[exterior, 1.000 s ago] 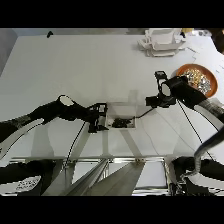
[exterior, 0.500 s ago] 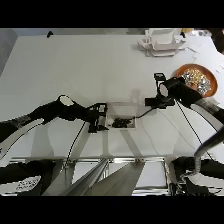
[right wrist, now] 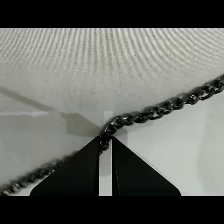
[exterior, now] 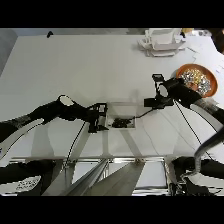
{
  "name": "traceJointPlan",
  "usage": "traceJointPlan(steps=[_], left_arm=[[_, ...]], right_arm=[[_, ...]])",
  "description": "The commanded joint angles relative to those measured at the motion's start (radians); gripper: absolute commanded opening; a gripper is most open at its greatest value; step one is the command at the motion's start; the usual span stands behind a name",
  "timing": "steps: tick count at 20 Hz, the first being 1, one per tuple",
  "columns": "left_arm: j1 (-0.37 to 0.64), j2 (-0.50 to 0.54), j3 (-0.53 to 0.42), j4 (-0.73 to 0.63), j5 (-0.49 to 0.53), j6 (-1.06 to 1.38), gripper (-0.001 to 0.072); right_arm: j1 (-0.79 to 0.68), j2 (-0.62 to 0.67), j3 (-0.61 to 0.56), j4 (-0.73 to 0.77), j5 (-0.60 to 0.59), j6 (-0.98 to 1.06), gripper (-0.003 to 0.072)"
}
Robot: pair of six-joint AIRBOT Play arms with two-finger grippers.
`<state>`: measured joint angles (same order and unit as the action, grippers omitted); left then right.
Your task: Fold the box and place the chain.
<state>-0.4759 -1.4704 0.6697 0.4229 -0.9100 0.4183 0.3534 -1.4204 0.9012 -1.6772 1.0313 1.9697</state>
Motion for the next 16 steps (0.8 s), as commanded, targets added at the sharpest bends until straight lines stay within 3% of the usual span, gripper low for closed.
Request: traceJointPlan(steps=[1, 6, 11, 16], left_arm=[[0.001, 0.001, 0.001, 0.000, 0.000, 0.000, 0.0192], [0.001, 0.001, 0.001, 0.000, 0.000, 0.000, 0.0192], [0.001, 0.001, 0.001, 0.000, 0.000, 0.000, 0.0192], [0.001, 0.001, 0.001, 0.000, 0.000, 0.000, 0.0192]], right_arm=[[0.001, 0.079, 0.002, 0.000, 0.034, -0.058, 0.0018], [0.011, 0.306, 0.002, 0.019, 0.129, -0.101, 0.0019], [0.144, 0.513, 0.002, 0.094, 0.180, -0.119, 0.0019], [0.345, 0.568, 0.002, 0.147, 0.144, -0.064, 0.0019]])
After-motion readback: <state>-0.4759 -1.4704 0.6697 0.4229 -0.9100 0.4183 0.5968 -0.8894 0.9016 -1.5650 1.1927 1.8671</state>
